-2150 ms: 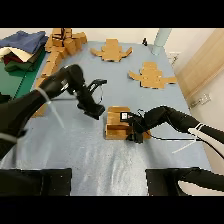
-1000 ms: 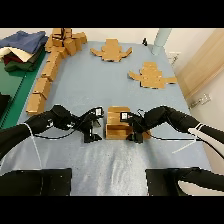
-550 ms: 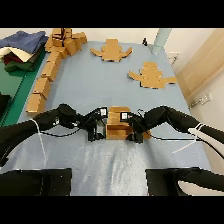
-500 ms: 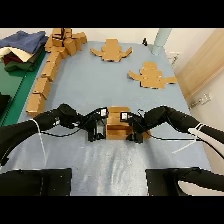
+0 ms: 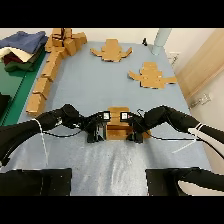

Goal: Fold the box.

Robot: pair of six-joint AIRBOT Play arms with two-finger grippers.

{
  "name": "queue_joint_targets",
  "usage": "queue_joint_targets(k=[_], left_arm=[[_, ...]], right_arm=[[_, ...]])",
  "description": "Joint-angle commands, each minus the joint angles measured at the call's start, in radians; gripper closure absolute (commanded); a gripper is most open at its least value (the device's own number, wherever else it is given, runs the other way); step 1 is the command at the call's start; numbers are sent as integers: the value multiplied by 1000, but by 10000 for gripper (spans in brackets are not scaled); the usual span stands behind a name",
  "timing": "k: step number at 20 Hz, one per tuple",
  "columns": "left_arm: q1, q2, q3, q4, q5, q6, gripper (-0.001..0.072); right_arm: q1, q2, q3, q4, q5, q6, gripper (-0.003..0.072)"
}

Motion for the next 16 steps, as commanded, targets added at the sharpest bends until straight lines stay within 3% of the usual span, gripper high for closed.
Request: queue_joint_targets(k=[1,16], left_arm=[[-18,0,14,35,-5,-79,14],[-123,-30,39,67,121,-177,14]], right_arm=[[1,0,0,0,0,0,124],[1,0,0,0,0,0,124]])
